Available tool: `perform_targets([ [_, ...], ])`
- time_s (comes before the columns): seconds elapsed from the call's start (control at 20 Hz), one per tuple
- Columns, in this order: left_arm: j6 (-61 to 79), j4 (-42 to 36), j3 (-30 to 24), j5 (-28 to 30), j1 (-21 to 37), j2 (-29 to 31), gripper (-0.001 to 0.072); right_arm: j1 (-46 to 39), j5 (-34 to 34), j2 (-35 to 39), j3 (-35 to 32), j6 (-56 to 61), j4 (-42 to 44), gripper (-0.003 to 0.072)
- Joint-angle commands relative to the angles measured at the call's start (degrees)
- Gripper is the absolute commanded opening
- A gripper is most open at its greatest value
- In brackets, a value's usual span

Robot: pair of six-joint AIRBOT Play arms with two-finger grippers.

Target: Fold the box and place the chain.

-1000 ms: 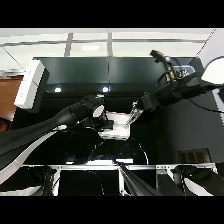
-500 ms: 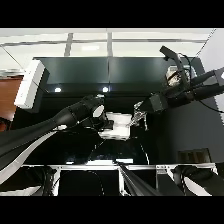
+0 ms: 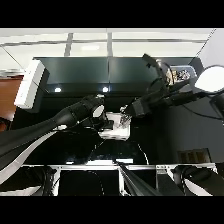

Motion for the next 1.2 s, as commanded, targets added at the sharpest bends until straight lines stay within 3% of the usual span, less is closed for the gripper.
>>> perform_targets([
  [0.0,0.0,0.0,0.0,0.0,0.0,0.0,0.0026,1.2,-5.6,-0.6,-6.3,0.4,-0.3,0.0014],
  [0.2,0.0,0.0,0.0,0.0,0.0,0.0,0.0026,2.9,-10.9,-0.6,-10.4,0.4,-0.3,0.0014],
  [0.5,0.0,0.0,0.0,0.0,0.0,0.0,0.0026,5.2,-18.3,-1.2,-10.7,1.9,-0.5,0.0017],
  [0.55,0.0,0.0,0.0,0.0,0.0,0.0,0.0026,5.3,-17.8,-1.6,-10.7,1.9,-0.6,0.0070],
  [0.6,0.0,0.0,0.0,0.0,0.0,0.0,0.0026,5.2,-16.8,-1.9,-10.7,1.9,-1.0,0.0277],
  [0.65,0.0,0.0,0.0,0.0,0.0,0.0,0.0026,4.7,-15.8,-1.8,-10.6,1.9,-2.2,0.0422],
  [0.95,0.0,0.0,0.0,0.1,0.0,0.0,0.0026,-5.5,-2.3,0.0,-10.6,1.4,-7.3,0.0420],
  [1.15,-0.7,-0.5,0.1,0.2,0.0,0.0,0.0025,-12.5,1.1,1.7,-10.6,-0.6,-8.1,0.0419],
])
